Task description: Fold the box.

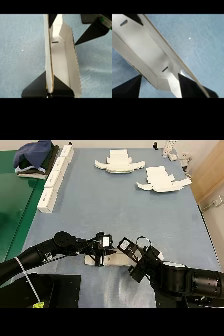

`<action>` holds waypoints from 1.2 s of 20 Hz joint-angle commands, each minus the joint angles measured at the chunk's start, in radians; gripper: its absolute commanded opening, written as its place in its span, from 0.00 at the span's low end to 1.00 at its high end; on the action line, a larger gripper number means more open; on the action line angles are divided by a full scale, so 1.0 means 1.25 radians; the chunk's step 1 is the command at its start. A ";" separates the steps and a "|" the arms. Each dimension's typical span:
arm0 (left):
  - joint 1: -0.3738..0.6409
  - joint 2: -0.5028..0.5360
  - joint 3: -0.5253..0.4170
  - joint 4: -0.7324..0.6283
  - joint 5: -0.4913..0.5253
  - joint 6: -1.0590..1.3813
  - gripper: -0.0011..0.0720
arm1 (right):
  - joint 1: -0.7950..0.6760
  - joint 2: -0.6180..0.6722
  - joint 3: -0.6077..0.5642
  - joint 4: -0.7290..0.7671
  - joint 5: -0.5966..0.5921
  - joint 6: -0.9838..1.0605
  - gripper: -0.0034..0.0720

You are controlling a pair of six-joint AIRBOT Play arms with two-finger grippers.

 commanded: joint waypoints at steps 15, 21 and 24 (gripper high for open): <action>-0.001 0.001 0.000 0.000 0.000 0.000 0.03 | 0.000 0.001 -0.016 -0.069 -0.042 -0.002 0.95; -0.001 0.001 0.000 0.000 0.000 0.000 0.03 | -0.060 0.155 -0.119 -0.002 0.099 -0.164 0.95; -0.001 0.001 0.000 0.000 0.000 0.000 0.03 | -0.191 0.247 -0.147 0.138 0.124 -0.420 0.95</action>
